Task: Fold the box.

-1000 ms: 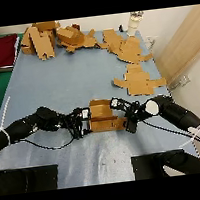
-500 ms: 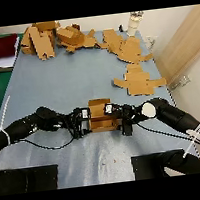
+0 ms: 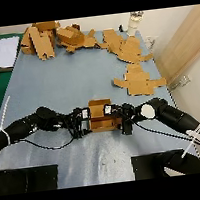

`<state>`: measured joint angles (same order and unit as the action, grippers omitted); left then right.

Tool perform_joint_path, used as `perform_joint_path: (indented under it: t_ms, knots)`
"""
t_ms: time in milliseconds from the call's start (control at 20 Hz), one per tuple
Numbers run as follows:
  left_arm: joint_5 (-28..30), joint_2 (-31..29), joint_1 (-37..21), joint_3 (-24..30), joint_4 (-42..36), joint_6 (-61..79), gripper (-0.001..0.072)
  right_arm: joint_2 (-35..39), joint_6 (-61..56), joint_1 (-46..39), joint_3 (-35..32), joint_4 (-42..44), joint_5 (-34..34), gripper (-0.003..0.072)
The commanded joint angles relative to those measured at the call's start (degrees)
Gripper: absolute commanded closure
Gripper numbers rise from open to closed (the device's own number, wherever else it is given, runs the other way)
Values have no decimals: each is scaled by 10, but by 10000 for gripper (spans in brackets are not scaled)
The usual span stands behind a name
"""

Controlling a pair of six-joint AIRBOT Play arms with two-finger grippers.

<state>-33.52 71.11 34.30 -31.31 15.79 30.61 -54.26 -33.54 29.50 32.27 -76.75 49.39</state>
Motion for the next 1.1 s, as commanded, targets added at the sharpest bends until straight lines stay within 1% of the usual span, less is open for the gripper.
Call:
perform_joint_path:
  t_ms: [0,250,450,650,850,900,950,1050]
  knots:
    - [0,0,0,0,-1,-2,244,1,-21,0,0,-58,7,171]
    - [0,0,0,0,-1,-2,244,1,-22,0,0,-60,-3,170]
    - [-1,0,0,0,-1,-2,244,0,-20,0,0,-50,-50,170]
    - [-1,0,0,0,-1,-2,244,0,-20,2,0,-8,-49,170]
    - [-1,0,0,0,-1,-2,244,-1,-19,3,0,1,-49,174]
    - [-1,0,0,0,-1,-2,244,-1,-19,3,0,17,-48,221]
    - [-1,0,0,0,-1,-2,244,-1,-19,3,0,35,-46,337]
    - [-1,0,0,0,-1,-2,244,-1,-17,3,0,52,-44,417]
